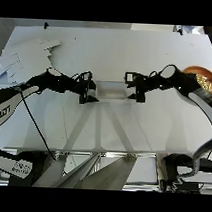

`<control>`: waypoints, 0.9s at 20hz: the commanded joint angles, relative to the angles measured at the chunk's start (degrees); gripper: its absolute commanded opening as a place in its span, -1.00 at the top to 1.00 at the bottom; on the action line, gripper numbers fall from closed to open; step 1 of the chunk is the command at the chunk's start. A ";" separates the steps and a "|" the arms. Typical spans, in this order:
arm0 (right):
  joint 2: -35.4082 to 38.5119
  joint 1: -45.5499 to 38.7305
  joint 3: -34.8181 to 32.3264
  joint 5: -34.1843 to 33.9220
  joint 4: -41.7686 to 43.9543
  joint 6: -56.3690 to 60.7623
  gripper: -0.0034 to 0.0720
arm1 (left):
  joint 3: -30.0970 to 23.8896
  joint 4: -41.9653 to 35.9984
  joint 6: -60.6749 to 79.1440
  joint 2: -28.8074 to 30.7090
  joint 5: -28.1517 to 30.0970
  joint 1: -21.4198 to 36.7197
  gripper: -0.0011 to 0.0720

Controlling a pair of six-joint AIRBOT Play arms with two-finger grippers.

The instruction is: Fold the box and place the chain.

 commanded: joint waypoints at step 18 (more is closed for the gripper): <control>-1.90 1.81 -0.02 0.22 9.33 -2.05 0.64 | 0.02 0.00 0.00 0.02 0.02 0.02 -0.06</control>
